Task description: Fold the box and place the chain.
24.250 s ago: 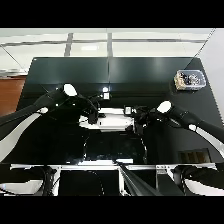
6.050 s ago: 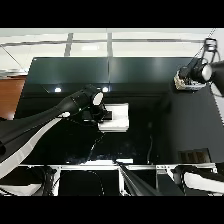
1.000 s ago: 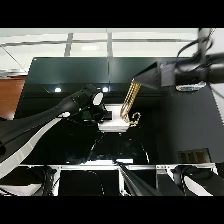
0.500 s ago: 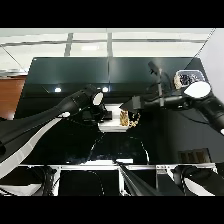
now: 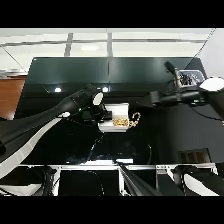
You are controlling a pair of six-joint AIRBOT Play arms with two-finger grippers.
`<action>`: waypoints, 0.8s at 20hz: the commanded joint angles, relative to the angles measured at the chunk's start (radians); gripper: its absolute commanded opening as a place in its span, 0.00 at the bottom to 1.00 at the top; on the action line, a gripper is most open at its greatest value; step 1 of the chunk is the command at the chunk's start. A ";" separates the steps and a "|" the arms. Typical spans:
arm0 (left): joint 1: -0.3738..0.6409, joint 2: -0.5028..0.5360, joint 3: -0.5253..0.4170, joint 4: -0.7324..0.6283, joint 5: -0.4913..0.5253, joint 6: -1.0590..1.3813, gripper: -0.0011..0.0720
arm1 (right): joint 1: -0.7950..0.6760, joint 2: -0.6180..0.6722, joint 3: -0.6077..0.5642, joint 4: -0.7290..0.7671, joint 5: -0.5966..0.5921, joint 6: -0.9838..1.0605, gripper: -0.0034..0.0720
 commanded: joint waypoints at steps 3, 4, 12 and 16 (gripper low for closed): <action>0.000 0.000 0.001 0.000 0.000 0.000 0.05 | -0.121 0.022 -0.166 -0.226 -0.039 -0.170 0.64; 0.000 0.000 0.001 0.000 0.000 0.000 0.05 | -0.092 0.022 -0.195 -0.226 -0.123 -0.265 0.95; 0.000 0.000 0.001 0.000 -0.001 0.000 0.05 | 0.224 -0.121 -0.224 -0.228 -0.361 -1.192 0.99; 0.000 0.000 0.001 0.000 -0.001 0.000 0.05 | 0.312 -0.151 -0.224 -0.203 -0.464 -1.332 0.99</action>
